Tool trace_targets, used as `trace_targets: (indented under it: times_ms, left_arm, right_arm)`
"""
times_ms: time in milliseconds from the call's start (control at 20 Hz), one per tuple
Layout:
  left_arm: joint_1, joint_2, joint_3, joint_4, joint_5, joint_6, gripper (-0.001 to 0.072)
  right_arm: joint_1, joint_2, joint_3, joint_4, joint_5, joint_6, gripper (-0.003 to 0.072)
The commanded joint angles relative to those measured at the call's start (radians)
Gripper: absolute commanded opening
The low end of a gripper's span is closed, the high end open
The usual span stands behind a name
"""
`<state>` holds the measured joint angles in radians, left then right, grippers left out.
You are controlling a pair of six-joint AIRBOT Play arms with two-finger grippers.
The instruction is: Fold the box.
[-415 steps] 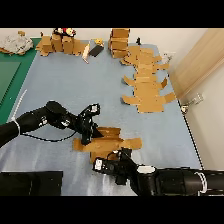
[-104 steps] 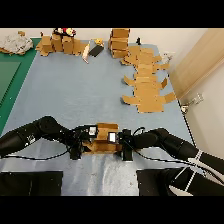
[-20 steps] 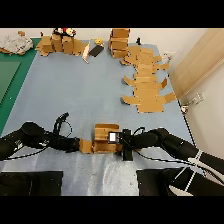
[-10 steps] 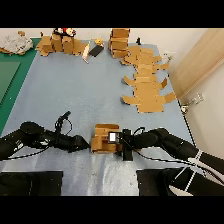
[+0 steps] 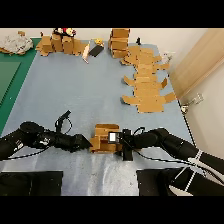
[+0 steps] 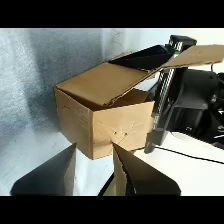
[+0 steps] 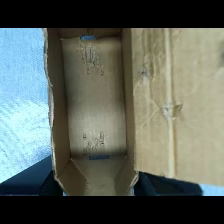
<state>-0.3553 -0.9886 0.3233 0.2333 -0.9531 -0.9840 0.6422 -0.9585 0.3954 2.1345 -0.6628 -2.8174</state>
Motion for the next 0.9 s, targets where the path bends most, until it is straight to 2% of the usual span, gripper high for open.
trace_targets:
  times_ms: [0,300,650,850]
  left_arm:
    - [0.000,-0.002,0.000,-0.009,0.012,0.006,0.0371]
    - [0.000,-0.002,0.000,-0.014,0.039,0.153,0.0369]
    - [-0.012,-0.002,0.000,-0.066,0.058,0.151,0.0371]
    - [-0.098,-0.001,0.008,-0.012,0.145,0.070,0.0372]
  right_arm:
    - [0.001,0.000,0.000,0.000,0.000,0.000,0.0511]
    - [0.001,0.000,0.000,0.000,0.000,0.000,0.0510]
    - [0.001,0.000,0.000,0.000,0.000,0.000,0.0511]
    - [0.001,0.000,0.000,0.000,0.000,0.000,0.0511]
